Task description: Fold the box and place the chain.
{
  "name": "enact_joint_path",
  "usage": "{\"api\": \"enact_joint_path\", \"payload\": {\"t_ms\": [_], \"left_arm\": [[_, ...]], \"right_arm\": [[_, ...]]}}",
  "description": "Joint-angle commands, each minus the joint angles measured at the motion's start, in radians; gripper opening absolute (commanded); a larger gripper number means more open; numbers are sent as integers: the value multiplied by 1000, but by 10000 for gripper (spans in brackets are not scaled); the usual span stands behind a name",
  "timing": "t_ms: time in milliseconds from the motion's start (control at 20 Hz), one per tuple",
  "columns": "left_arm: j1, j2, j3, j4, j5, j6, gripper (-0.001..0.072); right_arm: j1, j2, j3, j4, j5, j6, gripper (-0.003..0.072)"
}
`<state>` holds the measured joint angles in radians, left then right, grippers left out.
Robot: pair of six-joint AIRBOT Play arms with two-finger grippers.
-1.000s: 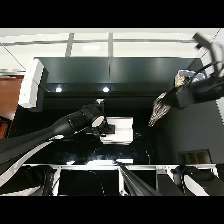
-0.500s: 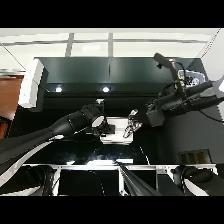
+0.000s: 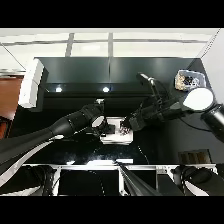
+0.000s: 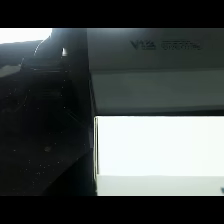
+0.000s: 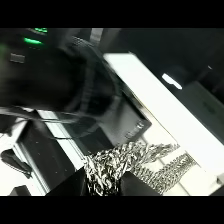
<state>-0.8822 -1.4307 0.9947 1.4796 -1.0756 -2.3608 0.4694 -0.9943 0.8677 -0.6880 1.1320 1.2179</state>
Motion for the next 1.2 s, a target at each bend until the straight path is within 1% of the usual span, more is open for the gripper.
{"api": "enact_joint_path", "payload": {"t_ms": [0, 150, 250, 350, 400, 450, 500, 600, 650, 700, 800, 900, 1000, 1150], "left_arm": [[1, 0, 0, 0, 0, 0, 26], [1, 0, 0, 0, 0, 0, 26], [1, 0, 0, 0, 0, 0, 26], [1, 0, 0, 0, 0, 0, 26], [1, 0, 0, 0, 0, 0, 26], [1, 0, 0, 0, 1, 0, 26], [1, 0, 0, 0, 1, 0, 26], [1, 0, 0, 0, 0, 0, 26], [1, 0, 0, 0, 0, 0, 26], [1, 0, 0, 0, 0, 0, 26], [1, 0, 0, 0, 1, 0, 26], [1, 0, 0, 0, 5, 0, 26], [1, 0, 0, 0, 6, 0, 26], [1, 0, 0, 6, 6, 0, 27]], "right_arm": [[22, -4, -110, -21, -95, 26, 9], [49, -8, -166, -20, -214, 47, 10], [66, -23, -170, -20, -254, 53, 11], [68, -33, -170, -22, -261, 67, 13], [66, -32, -169, -23, -262, 70, 70], [57, -32, -166, -26, -248, 71, 270], [29, -30, -150, -49, -190, 71, 337], [-63, -3, -105, -156, -29, 92, 336], [-120, 31, -85, -231, 29, 113, 335], [-174, 73, -74, -294, 51, 135, 335], [-282, 169, -72, -352, 58, 149, 334], [-348, 239, -72, -354, 59, 148, 335], [-363, 270, -72, -358, 59, 147, 334], [-348, 269, -76, -358, 53, 147, 334]]}}
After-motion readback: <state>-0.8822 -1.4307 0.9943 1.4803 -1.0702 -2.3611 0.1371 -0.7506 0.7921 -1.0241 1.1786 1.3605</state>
